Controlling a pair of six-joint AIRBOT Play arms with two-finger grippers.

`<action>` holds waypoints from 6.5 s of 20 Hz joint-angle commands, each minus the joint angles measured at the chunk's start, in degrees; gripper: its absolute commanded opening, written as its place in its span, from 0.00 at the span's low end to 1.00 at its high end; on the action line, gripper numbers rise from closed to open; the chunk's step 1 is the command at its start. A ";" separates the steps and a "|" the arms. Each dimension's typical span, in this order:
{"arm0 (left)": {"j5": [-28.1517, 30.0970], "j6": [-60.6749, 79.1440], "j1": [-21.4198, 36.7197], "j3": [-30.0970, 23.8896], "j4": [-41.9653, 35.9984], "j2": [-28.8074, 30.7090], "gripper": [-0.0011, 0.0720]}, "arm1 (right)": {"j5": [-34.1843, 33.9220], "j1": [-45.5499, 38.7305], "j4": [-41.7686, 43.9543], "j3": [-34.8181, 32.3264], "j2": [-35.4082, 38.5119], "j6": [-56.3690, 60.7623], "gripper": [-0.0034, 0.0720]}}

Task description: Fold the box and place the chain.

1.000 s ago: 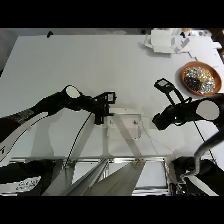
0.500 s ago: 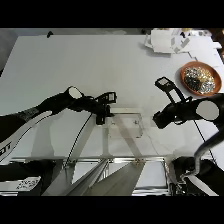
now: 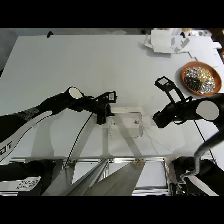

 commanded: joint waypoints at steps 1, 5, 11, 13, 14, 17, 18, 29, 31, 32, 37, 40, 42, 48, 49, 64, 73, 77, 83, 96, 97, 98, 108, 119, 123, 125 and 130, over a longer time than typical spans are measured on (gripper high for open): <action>0.00 0.00 -0.02 -0.04 0.13 0.04 0.03 | -0.09 0.07 0.04 0.07 0.04 -0.50 0.62; 0.00 0.00 -0.02 -0.04 0.13 0.04 0.03 | -0.20 0.07 0.24 0.07 0.04 -3.08 0.62; 0.00 0.00 -0.02 -0.04 0.13 0.04 0.03 | -1.31 0.07 8.50 0.04 0.04 -21.64 0.10; 0.00 0.00 -0.02 -0.04 0.13 0.04 0.03 | -1.92 0.07 13.90 -0.04 0.04 -30.67 0.07; 0.00 0.00 -0.02 -0.04 0.13 0.04 0.03 | -2.12 0.07 15.13 -0.11 0.04 -33.05 0.07; 0.00 0.00 -0.02 -0.04 0.13 0.04 0.03 | -1.92 0.07 15.34 -0.13 0.04 -36.15 0.07; 0.00 0.00 -0.02 -0.04 0.13 0.04 0.03 | -1.70 0.07 15.32 -0.13 0.04 -36.87 0.07; 0.00 0.00 -0.02 -0.04 0.13 0.04 0.03 | -2.60 0.07 15.28 -0.13 0.04 -36.85 0.07; 0.00 0.00 -0.02 -0.04 0.11 0.04 0.03 | -2.67 0.07 15.28 -0.13 0.02 -36.85 0.07; -0.02 0.00 -0.02 -0.04 0.11 0.04 0.03 | -2.73 0.07 15.28 -0.13 0.02 -36.85 0.07; 0.87 0.00 -0.22 -0.04 -2.73 0.04 0.03 | -2.75 0.07 15.02 -0.13 -0.39 -36.85 0.07; 0.81 0.00 -0.26 -0.04 -2.84 0.04 0.03 | -2.78 0.07 14.99 -0.13 -0.72 -36.85 0.07; 0.83 0.02 -0.26 -0.04 -2.80 0.04 0.03 | -2.93 0.07 14.99 -0.13 -0.79 -36.85 0.07; 1.46 -3.41 -1.14 2.01 4.90 4.02 0.02 | -3.15 0.07 14.64 -0.13 -0.79 -36.94 0.07; 1.25 -5.20 -1.44 3.02 6.86 4.33 0.02 | -3.37 0.07 14.60 -0.13 -0.79 -37.13 0.07; 1.70 -7.52 -4.15 3.76 7.72 0.48 0.02 | -5.51 0.07 12.87 -0.13 -0.79 -37.11 0.07; 1.07 -7.56 -4.17 3.76 7.72 0.04 0.03 | -5.44 0.07 12.90 -0.13 -0.79 -37.11 0.07; 1.05 -7.56 -4.17 3.76 7.69 0.04 0.03 | -5.03 0.07 12.90 -0.13 -0.81 -37.11 0.07; 1.07 -7.56 -4.17 3.76 7.69 0.04 0.03 | -1.68 0.07 11.61 -0.13 -0.79 -37.11 0.07; 1.05 -7.56 -4.17 3.76 7.67 0.04 0.03 | -9.42 5.09 11.23 -12.24 -0.57 -42.69 0.57; 1.05 -7.56 -4.17 3.76 7.69 0.04 0.03 | -11.74 6.40 10.93 -14.36 -0.55 -44.57 0.66; 1.07 -7.56 -4.17 3.76 7.69 0.04 0.03 | -13.86 7.82 10.95 -16.28 -0.52 -45.99 0.68; 0.87 -7.56 -4.17 3.76 7.69 0.04 0.03 | -34.86 13.57 10.69 -25.92 3.48 -46.10 0.96; 0.85 -7.56 -4.20 3.76 7.67 0.04 0.03 | -38.86 10.27 6.51 -22.43 3.56 -46.34 0.96; 0.87 -7.56 -4.17 3.76 7.67 0.04 0.03 | -36.48 6.40 14.43 -22.43 3.54 -54.07 0.96; 0.87 -7.56 -4.17 3.76 7.67 0.04 0.03 | -36.00 4.87 16.92 -22.43 3.32 -57.11 0.96; 0.87 -7.56 -4.17 3.76 7.67 0.04 0.03 | -34.84 0.17 26.45 -22.43 0.09 -66.40 0.96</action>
